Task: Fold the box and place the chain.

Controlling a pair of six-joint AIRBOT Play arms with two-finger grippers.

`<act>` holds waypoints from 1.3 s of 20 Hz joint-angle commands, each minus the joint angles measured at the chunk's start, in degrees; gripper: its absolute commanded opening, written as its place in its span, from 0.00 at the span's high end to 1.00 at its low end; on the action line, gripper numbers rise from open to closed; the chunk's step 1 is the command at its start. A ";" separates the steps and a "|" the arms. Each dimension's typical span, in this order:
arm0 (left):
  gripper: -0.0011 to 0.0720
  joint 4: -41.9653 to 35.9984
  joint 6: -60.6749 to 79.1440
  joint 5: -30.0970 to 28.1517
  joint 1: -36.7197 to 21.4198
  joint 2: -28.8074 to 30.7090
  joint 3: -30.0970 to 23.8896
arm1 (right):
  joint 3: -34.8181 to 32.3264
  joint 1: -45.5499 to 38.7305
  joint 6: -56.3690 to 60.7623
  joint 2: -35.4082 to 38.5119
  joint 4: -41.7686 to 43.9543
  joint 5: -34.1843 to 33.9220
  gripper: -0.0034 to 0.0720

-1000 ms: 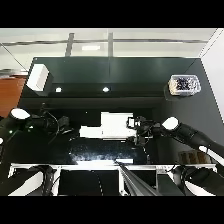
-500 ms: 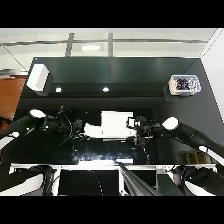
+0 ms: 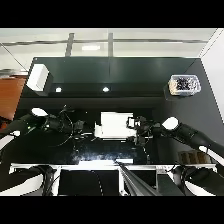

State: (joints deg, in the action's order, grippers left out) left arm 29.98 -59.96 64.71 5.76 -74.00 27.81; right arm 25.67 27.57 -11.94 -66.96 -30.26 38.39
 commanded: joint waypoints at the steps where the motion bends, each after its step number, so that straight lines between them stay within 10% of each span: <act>1: 0.02 -3.30 -0.52 0.37 1.53 1.73 0.66 | 0.00 0.04 0.07 0.00 0.02 -0.04 0.41; 26: 0.02 -3.87 -6.29 -16.96 17.20 5.90 0.96 | 0.00 0.04 0.11 0.00 0.02 -0.07 0.41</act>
State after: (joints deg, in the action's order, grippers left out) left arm 26.06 -65.82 48.49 22.79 -68.14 28.71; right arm 25.67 27.57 -11.84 -66.96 -30.24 38.30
